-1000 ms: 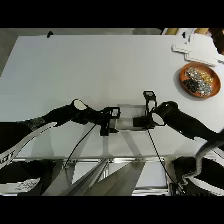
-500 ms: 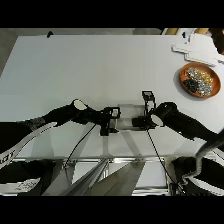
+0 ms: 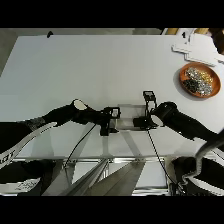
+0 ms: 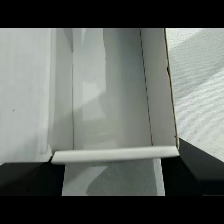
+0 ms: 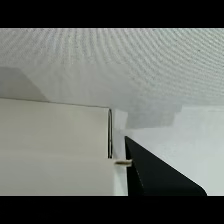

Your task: Fold the box and place the chain.

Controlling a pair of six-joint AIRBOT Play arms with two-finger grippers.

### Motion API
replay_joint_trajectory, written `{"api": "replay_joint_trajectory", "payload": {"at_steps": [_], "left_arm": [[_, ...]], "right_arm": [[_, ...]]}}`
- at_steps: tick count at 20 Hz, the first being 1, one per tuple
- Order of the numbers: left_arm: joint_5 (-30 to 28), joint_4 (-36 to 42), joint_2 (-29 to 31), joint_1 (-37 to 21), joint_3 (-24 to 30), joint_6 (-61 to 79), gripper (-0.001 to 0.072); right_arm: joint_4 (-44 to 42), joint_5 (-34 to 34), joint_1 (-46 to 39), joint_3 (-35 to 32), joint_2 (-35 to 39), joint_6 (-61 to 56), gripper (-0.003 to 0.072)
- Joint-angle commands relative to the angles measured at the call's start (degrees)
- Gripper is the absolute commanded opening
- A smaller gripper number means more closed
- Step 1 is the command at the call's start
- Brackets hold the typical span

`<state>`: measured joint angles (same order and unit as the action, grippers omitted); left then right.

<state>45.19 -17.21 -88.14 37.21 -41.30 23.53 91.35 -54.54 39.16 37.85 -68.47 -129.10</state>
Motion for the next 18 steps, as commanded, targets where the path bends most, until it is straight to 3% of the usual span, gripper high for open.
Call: {"api": "replay_joint_trajectory", "payload": {"at_steps": [1,4,7,8,10,14,18], "left_arm": [[0.02,-0.02,0.02,0.02,-0.02,0.00,0.0170],[0.02,-0.02,0.02,0.02,-0.02,0.00,0.0170],[0.02,-0.02,0.02,0.02,-0.02,0.00,0.0170],[0.02,0.00,0.02,0.02,-0.02,0.00,0.0170],[0.02,0.00,0.02,0.02,-0.02,0.00,0.0170],[0.02,-0.02,0.02,0.02,-0.02,0.00,0.0170],[0.02,0.00,0.02,0.02,-0.02,0.00,0.0170]], "right_arm": [[-0.33,-0.87,0.07,0.02,-0.04,-0.09,0.0151],[-0.35,-1.42,0.07,0.02,-0.04,-0.09,0.0034],[-0.33,-1.53,0.07,0.02,-0.02,0.02,0.0040],[-0.31,-1.53,0.07,0.02,0.17,0.15,0.0080],[-0.24,-1.53,0.07,0.02,1.60,0.81,0.0340],[0.37,-3.41,0.04,0.02,9.16,18.80,0.0344],[0.35,-15.19,-1.07,4.85,20.83,31.80,0.0339]]}}
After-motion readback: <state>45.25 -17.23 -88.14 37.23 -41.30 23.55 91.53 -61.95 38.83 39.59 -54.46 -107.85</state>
